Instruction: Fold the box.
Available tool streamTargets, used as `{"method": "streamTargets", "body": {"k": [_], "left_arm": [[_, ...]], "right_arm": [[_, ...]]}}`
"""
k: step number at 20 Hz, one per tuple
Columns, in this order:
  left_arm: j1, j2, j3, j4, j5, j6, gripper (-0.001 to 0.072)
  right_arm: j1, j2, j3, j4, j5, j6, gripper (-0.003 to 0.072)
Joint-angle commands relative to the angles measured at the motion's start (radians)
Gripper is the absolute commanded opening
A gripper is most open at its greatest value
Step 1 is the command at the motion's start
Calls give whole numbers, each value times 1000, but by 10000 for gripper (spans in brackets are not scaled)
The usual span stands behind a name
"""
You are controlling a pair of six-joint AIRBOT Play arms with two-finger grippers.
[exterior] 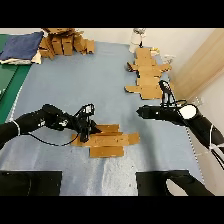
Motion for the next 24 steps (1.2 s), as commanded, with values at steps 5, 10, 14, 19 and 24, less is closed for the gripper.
{"method": "streamTargets", "body": {"k": [5, 10, 14, 19, 24], "left_arm": [[1, 0, 2, 16, 25, -5, 12], [1, 0, 3, 16, 24, -5, 12], [0, 0, 3, 15, 22, -5, 12], [0, 0, 3, 14, 23, -5, 13], [0, 0, 3, 12, 21, -5, 12]], "right_arm": [[289, 230, -59, -464, 38, 272, 7], [687, 387, -206, -512, 136, 370, 7], [949, 344, -230, -597, 178, 370, 274], [1013, 184, -230, -679, 109, 277, 394], [1013, 79, -229, -714, -16, 263, 393]]}}
